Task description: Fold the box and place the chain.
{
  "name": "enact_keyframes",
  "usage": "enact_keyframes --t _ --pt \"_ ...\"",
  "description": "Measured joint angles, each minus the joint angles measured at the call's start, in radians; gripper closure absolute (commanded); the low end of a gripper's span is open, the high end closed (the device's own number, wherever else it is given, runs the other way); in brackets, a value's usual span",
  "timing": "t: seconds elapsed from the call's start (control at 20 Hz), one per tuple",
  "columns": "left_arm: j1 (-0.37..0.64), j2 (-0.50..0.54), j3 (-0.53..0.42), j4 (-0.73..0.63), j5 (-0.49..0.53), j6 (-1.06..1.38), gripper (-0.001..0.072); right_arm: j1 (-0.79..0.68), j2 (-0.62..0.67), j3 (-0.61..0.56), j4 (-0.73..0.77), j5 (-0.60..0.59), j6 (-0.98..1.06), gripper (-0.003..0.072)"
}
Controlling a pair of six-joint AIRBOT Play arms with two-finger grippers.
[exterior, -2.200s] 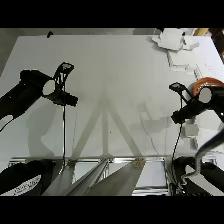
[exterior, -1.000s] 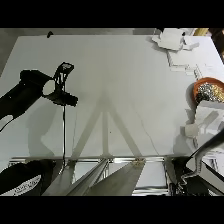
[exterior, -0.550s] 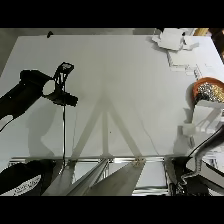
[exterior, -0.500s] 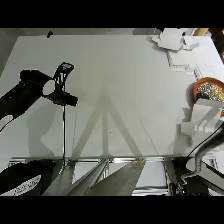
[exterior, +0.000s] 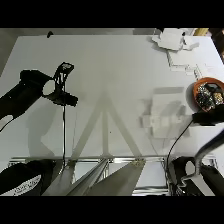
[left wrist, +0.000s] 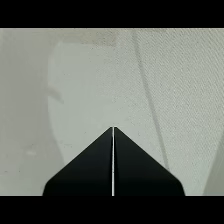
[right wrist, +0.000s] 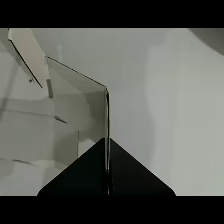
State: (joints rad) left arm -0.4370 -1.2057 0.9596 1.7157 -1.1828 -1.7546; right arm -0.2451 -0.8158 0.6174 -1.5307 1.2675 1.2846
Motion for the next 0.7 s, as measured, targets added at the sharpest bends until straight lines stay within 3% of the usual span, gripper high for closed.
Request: enact_keyframes --t 0.3,0.35,0.45,0.55,0.65,0.7 --pt "0.0 0.0 0.0 -0.006 0.069 0.0 0.0699 0.339 0.126 -0.129 0.141 -0.095 0.148 0.067" --pt "0.0 -0.002 0.0 -0.02 0.1 0.0 0.0638 0.383 0.132 -0.138 0.147 -0.111 0.168 0.067" --pt "0.0 -0.011 0.0 -0.082 0.174 0.037 0.024 0.454 0.14 -0.15 0.158 -0.143 0.205 0.0669" --pt "0.0 -0.035 0.0 -0.249 0.232 0.199 0.0152 0.497 0.144 -0.155 0.163 -0.163 0.228 0.0669" --pt "0.0 -0.079 0.0 -0.52 0.241 0.467 0.0067 0.52 0.146 -0.159 0.167 -0.171 0.24 0.0669" --pt "0.0 -0.108 0.0 -0.669 0.227 0.612 0.0059 0.527 0.147 -0.159 0.17 -0.173 0.245 0.0669"
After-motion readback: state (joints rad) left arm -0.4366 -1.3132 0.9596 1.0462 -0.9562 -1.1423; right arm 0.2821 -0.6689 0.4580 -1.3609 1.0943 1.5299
